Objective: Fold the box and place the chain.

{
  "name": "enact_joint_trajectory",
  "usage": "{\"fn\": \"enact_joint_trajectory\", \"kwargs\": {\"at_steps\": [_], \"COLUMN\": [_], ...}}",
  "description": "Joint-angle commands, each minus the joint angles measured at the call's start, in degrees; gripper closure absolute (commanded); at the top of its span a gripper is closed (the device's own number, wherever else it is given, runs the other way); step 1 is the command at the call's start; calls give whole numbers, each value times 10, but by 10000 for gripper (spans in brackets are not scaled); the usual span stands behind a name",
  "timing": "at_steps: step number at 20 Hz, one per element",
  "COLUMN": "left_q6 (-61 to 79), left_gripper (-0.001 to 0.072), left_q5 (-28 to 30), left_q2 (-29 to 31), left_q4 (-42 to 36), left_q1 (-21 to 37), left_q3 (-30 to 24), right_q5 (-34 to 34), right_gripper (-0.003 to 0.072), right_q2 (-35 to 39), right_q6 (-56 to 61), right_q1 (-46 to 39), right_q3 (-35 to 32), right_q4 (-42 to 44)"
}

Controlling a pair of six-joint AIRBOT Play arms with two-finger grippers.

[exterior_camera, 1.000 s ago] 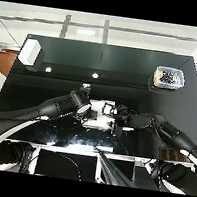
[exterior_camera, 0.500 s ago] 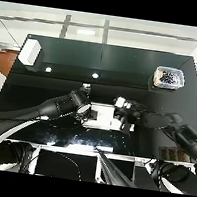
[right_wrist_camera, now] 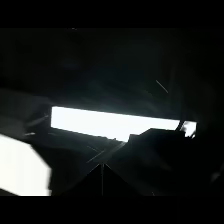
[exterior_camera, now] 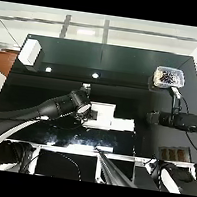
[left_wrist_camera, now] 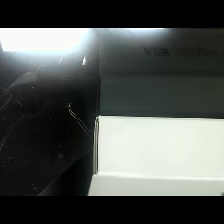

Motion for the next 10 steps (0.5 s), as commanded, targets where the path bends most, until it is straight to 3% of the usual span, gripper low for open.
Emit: {"fn": "enact_joint_trajectory", "kwargs": {"at_steps": [1,7,10], "left_q6": [0,0,0], "left_gripper": [681,681,681], "left_q5": [-1,-1,-1], "left_q2": [0,0,0], "left_q4": [3,4,4], "left_q1": [0,0,0], "left_q3": [0,0,0], "right_q5": [3,-18,-8], "right_gripper": [662,662,661], "right_q2": [-37,-180,-197], "right_q6": [105,25,-7], "right_q1": [-60,19,76], "right_q3": [-49,-49,-34], "right_q4": [12,184,232]}}
